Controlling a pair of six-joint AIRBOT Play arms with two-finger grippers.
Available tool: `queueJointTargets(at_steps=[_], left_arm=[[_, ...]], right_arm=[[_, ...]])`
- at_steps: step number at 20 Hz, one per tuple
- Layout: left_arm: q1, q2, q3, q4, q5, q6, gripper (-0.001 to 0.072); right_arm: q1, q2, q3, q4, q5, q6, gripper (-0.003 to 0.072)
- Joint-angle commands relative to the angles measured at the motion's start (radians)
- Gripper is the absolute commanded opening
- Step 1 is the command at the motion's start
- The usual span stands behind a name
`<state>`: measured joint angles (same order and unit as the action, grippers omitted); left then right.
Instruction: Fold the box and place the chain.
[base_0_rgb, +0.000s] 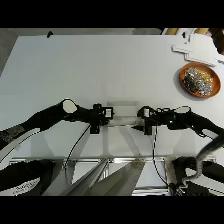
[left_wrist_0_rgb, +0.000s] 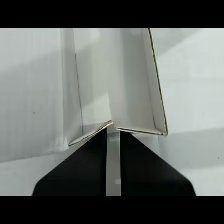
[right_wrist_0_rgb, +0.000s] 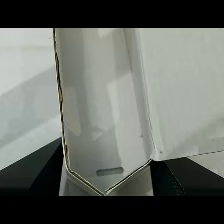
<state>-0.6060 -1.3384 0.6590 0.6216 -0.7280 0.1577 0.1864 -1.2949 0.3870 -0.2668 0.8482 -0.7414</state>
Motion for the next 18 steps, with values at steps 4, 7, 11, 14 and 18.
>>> queueJointTargets(at_steps=[4,7,11,14,18], left_arm=[[-0.013,-0.021,0.000,-0.040,0.003,0.000,0.0139],[-0.013,-0.026,0.000,-0.042,0.003,0.000,0.0359],[-0.013,-0.026,0.000,-0.042,0.002,0.022,0.0501],[-0.013,-0.022,0.000,-0.034,-0.013,0.006,0.0376],[0.001,0.032,0.000,0.024,-0.063,-0.147,0.0007]], right_arm=[[0.000,0.000,0.000,0.000,0.001,0.000,0.0419],[0.000,0.000,0.000,0.000,0.001,0.000,0.0419],[0.000,0.000,0.000,0.000,0.001,0.000,0.0419],[0.000,0.000,0.000,0.000,0.001,0.000,0.0419],[0.000,0.000,0.000,0.000,0.001,0.000,0.0419]])
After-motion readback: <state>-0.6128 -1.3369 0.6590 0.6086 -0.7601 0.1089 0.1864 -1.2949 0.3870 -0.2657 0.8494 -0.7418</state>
